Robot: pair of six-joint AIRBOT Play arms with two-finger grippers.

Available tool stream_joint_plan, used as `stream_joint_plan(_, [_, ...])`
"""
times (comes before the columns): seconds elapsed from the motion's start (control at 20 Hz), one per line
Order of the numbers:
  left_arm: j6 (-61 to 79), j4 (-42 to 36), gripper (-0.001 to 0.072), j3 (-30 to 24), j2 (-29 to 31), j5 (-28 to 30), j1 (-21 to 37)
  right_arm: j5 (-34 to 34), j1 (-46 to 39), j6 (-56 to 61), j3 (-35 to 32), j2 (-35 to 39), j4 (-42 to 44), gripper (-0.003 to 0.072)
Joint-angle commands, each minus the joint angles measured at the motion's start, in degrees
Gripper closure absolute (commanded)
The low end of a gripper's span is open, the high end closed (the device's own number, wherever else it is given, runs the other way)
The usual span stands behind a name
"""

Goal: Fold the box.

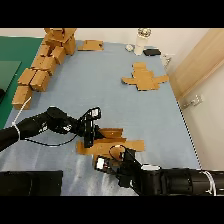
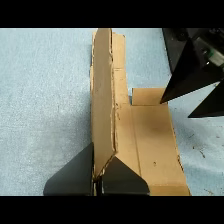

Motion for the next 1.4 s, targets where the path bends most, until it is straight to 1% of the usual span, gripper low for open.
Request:
stream_joint_plan(0.0, [0.0,0.0,0.0696,0.1,0.0,0.0,0.0,0.8,0.6,-0.2,-0.2,-3.4,-1.8,0.0230])
stream_joint_plan(0.15, [0.0,0.0,0.0696,0.1,0.0,0.0,0.0,1.9,0.6,-0.2,-0.2,-4.3,0.2,0.0229])
stream_joint_plan(0.5, [0.0,0.0,0.0695,0.1,0.0,0.0,0.0,1.9,0.5,0.1,-0.2,-7.8,-7.8,0.0230])
stream_joint_plan(0.75, [0.0,0.0,0.0696,0.1,0.0,0.0,0.0,0.3,0.6,4.1,2.3,-6.7,-9.7,0.0230])
stream_joint_plan(0.9, [0.0,0.0,0.0696,0.1,0.0,0.0,0.0,0.1,0.5,9.5,3.3,-5.8,-12.0,0.0230])
stream_joint_plan(1.2, [0.0,0.0,0.0696,0.1,0.0,0.1,0.0,1.5,0.5,11.0,3.3,-5.7,-12.0,0.0225])
stream_joint_plan(1.25, [0.0,0.0,0.0696,0.1,0.0,0.1,0.0,1.4,0.5,11.0,3.3,-5.6,-12.1,0.0036])
stream_joint_plan(1.3, [0.0,0.0,0.0696,0.1,0.0,0.1,0.0,1.0,0.0,11.0,3.3,-5.5,-12.2,-0.0033])
stream_joint_plan(1.35, [0.0,0.0,0.0695,0.1,0.0,0.1,0.0,1.1,-1.1,10.9,3.3,-5.3,-11.7,-0.0033])
